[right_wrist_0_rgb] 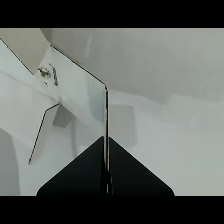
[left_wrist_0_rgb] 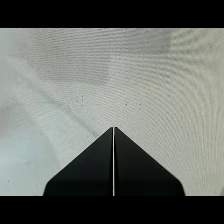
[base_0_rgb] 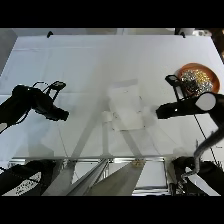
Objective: Fold the box and place the chain.
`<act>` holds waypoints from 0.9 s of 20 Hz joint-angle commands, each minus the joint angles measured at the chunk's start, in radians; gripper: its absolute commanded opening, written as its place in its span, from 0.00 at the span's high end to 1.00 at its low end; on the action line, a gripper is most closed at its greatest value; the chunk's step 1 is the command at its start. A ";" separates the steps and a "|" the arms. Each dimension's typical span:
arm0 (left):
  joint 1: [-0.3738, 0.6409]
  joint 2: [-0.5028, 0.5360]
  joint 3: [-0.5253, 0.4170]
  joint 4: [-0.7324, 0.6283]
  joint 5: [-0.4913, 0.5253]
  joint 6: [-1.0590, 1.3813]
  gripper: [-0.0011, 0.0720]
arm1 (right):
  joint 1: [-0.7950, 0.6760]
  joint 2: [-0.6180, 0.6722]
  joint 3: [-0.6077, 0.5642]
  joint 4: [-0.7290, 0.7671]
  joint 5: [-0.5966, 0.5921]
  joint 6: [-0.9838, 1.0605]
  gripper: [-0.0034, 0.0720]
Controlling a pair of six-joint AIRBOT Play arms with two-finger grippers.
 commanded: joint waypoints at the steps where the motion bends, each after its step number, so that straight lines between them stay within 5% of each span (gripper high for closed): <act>1: 0.000 0.000 0.000 0.000 -0.015 0.000 0.96 | 0.158 0.009 -0.050 0.029 -0.150 0.092 0.95; 8: 0.000 0.001 0.000 -0.064 -0.141 0.037 0.94 | 0.228 -0.026 -0.050 0.007 -0.204 0.134 0.94; 12: 0.000 0.000 0.000 -0.377 -0.201 0.410 0.16 | 0.228 -0.074 -0.050 0.009 -0.193 0.133 0.94; 13: 0.000 0.000 0.000 -0.468 -0.216 0.517 0.04 | 0.228 -0.081 -0.050 0.010 -0.189 0.133 0.94; 18: 0.000 -0.006 0.000 -0.890 -0.219 0.999 0.02 | 0.228 -0.083 -0.050 0.020 -0.163 0.133 0.94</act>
